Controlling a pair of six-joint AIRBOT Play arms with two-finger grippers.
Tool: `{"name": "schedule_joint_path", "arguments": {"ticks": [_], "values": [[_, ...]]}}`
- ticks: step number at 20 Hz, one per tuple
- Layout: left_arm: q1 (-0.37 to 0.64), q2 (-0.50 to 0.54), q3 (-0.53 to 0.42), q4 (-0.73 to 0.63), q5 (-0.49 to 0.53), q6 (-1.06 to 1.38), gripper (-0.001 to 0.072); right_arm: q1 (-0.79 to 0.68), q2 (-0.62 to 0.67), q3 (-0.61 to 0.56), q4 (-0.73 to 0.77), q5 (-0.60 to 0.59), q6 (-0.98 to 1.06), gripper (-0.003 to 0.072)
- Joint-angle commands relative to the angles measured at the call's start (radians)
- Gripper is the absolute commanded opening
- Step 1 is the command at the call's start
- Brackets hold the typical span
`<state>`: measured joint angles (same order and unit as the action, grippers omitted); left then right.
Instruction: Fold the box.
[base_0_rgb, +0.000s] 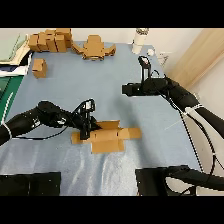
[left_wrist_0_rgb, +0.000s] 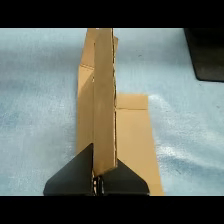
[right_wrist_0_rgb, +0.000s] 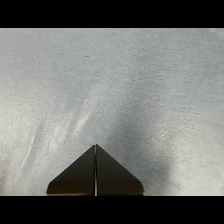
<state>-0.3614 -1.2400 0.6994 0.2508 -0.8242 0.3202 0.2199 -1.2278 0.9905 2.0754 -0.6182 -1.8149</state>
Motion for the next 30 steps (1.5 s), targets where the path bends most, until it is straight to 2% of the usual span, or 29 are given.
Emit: {"name": "schedule_joint_path", "arguments": {"ticks": [1,11,17,21,23,24,26,28,29,30], "values": [[0.002,-0.001,0.01,0.042,0.004,-0.05,0.0009,0.001,0.0,0.001,0.0,0.0,0.0,0.0002],[0.0,-0.056,0.01,0.042,0.0,-0.075,0.001,0.001,-0.001,0.001,-0.003,-0.001,0.0,0.0002],[0.0,-0.083,0.009,0.043,-0.042,-0.075,0.0011,0.001,-0.001,0.001,-0.003,-0.008,0.0,0.0002],[0.008,-0.083,0.01,0.042,-0.04,-0.074,0.0012,0.0,0.0,0.001,-0.01,-0.068,0.008,0.0002],[0.007,-0.082,0.01,0.04,-0.041,-0.074,0.0011,-0.002,0.001,0.002,-0.088,-0.153,0.134,0.0001],[0.006,-0.083,0.01,0.039,-0.042,-0.074,0.0012,-0.002,0.001,0.002,-0.166,-0.215,0.262,0.0002],[0.006,-0.082,0.01,0.039,-0.041,-0.074,0.0012,-0.001,0.001,0.002,-0.394,-0.428,0.558,0.0002],[0.007,-0.082,0.01,0.038,-0.041,-0.074,0.0012,0.001,0.001,0.001,-0.505,-0.678,0.613,0.0001],[0.006,-0.082,0.01,0.039,-0.041,-0.074,0.0012,0.01,0.001,0.0,-0.519,-0.774,0.603,0.0002],[0.007,-0.082,0.01,0.039,-0.041,-0.074,0.0012,0.032,0.008,-0.01,-0.54,-0.821,0.579,0.0002]]}}
